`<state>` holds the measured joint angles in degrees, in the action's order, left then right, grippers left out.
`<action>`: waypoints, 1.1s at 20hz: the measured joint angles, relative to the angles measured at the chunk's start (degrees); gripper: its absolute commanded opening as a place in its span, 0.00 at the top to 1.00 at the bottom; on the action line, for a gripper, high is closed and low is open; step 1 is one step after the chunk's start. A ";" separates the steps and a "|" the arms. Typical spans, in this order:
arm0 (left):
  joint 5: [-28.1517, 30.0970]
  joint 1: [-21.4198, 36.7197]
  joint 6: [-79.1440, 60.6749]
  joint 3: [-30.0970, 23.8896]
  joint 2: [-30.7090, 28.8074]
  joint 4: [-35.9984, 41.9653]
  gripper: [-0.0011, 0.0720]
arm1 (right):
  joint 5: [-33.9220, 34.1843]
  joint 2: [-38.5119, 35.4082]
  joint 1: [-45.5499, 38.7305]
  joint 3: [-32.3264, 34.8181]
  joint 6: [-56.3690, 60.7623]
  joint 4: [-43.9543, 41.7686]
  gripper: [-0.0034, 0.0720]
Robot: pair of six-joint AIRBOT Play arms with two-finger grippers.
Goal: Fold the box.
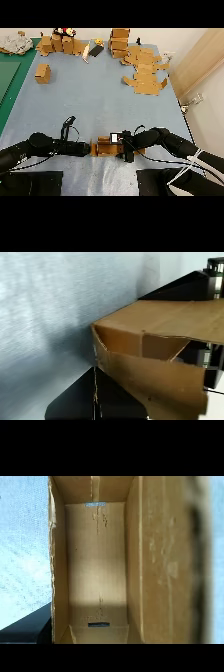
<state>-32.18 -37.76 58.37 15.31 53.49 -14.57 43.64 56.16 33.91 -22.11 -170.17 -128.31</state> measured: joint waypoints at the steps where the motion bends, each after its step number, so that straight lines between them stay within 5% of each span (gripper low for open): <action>1: 0.39 -1.03 0.46 0.90 0.28 -0.37 0.96 | 0.00 0.00 0.00 0.00 0.00 0.00 0.27; 3: 1.33 -2.29 1.03 2.16 0.61 -1.18 0.72 | 0.00 0.00 0.00 0.00 0.00 0.00 0.27; 10: 2.19 -3.39 3.02 3.52 0.63 -4.07 0.72 | -0.02 0.00 0.00 0.00 0.04 0.00 0.27; 17: -0.59 -0.85 16.87 3.72 -2.82 -20.24 0.72 | -0.02 0.00 0.00 0.00 -0.02 0.00 0.27; 19: -0.94 -0.98 18.71 4.20 -4.76 -22.21 0.34 | -0.02 0.00 0.00 0.00 -0.02 0.00 0.27; 22: -1.03 -1.77 20.13 5.29 -6.86 -23.71 0.34 | -0.02 0.00 0.00 0.00 -0.02 0.00 0.27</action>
